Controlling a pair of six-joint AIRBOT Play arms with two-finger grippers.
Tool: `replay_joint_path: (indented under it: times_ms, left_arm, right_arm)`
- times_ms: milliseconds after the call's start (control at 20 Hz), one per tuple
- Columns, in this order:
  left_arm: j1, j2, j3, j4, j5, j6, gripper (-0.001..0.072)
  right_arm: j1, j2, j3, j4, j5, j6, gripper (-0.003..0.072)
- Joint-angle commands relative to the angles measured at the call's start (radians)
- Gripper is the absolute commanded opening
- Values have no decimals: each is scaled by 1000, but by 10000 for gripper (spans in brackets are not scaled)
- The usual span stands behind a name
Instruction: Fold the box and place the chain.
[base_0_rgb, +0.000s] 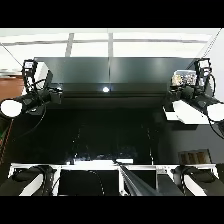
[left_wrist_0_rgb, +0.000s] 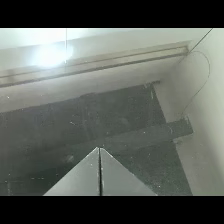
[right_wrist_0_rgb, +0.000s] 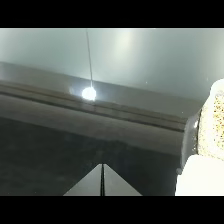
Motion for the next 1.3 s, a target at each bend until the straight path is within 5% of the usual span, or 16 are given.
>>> replay_joint_path:
  times_ms: [0, 850, 1150, 1200, 1250]
  left_arm:
    - [0, 1, 0, 0, 0, 0, 27]
    - [0, 1, 0, 0, 0, 0, 27]
    - [0, 0, 0, -37, 49, 0, 27]
    - [0, 1, 0, -37, 50, 0, 27]
    - [0, 0, 0, -38, 58, 0, 27]
  right_arm:
    - [1, 1, -1, 0, 0, 0, 11]
    - [1, 1, -1, 5, 0, 1, 10]
    - [1, -5, -1, 226, -161, 1, 12]
    - [1, -14, -1, 237, -204, 1, 81]
    - [1, -31, -1, 236, -240, 1, 440]
